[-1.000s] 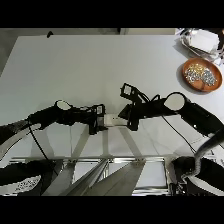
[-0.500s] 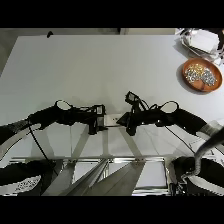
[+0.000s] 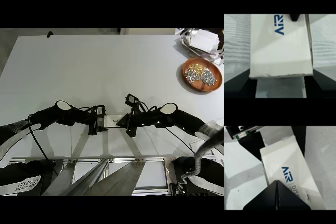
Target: Fold the box and place the chain.
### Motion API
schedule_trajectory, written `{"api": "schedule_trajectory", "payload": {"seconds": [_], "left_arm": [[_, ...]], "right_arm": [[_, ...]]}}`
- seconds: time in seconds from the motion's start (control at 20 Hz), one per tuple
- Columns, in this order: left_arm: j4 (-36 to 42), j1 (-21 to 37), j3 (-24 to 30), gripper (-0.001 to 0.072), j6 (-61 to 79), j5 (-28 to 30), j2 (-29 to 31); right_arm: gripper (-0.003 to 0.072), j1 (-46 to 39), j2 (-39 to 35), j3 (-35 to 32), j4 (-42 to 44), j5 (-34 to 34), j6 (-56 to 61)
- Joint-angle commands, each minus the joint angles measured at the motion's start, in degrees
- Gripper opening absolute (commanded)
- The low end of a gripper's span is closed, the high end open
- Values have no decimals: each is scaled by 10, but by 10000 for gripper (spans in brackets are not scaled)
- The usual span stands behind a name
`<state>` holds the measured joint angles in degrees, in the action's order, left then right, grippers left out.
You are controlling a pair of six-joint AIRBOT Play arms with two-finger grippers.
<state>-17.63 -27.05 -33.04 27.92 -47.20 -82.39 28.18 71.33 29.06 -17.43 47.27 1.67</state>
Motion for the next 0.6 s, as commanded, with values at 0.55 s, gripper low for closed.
{"api": "schedule_trajectory", "payload": {"seconds": [0.55], "left_arm": [[0, 0, 0, 210, 1, 2, 1]], "right_arm": [[10, -120, -134, 146, -476, 65, 633]]}}
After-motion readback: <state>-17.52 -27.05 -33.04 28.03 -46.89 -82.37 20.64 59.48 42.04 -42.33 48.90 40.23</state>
